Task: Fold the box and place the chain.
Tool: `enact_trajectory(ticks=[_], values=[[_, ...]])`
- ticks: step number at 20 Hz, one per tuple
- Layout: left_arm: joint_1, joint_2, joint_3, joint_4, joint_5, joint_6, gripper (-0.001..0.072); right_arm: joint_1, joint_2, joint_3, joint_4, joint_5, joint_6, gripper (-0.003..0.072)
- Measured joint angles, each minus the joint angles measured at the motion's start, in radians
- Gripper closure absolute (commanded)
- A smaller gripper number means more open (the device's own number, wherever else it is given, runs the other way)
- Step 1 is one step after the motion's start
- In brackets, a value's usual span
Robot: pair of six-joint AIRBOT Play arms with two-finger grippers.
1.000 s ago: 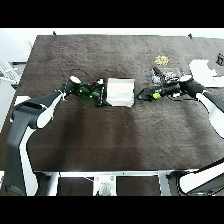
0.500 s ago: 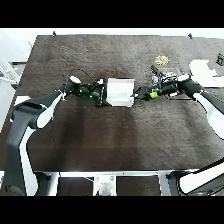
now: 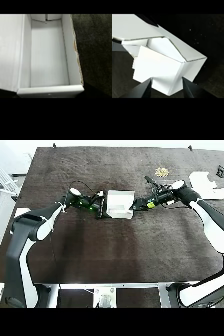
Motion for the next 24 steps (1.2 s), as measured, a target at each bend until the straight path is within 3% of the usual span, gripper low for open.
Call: enact_trajectory(ticks=[24], values=[[0.0, 0.0, 0.0, 0.0, 0.0, 0.0, 0.0252, 0.256, 0.0, 0.068, -0.653, -0.217, 0.681, 0.0242]])
